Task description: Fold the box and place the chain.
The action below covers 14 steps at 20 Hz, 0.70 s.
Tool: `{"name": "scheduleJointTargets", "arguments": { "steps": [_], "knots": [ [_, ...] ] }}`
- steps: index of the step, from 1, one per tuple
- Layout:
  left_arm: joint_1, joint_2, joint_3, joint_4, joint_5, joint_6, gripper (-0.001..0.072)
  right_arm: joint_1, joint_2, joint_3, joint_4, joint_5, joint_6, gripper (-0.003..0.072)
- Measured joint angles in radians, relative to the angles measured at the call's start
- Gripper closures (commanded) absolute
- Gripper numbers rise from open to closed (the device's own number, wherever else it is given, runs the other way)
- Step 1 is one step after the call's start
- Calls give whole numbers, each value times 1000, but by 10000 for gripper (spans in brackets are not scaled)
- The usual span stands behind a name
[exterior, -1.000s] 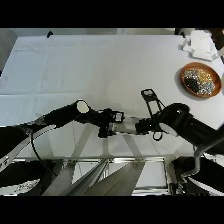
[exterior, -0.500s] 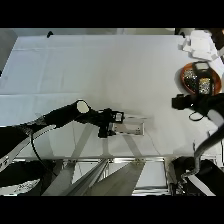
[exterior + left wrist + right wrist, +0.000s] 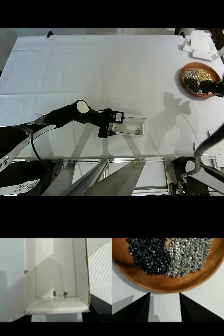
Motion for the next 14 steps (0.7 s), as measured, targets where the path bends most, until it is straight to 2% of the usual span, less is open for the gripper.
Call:
{"name": "scheduleJointTargets", "arguments": {
  "steps": [5, 12, 14],
  "knots": [
    [0, 0, 0, 0, 0, 0, 375, -39, -210, 153, 208, -34, -111, 284],
    [0, 0, 0, 0, 0, 0, 375, -49, -330, 230, 306, 6, -145, 289],
    [0, 0, 0, 0, 0, 0, 375, -49, -351, 234, 311, 31, -148, 352]
  ]
}}
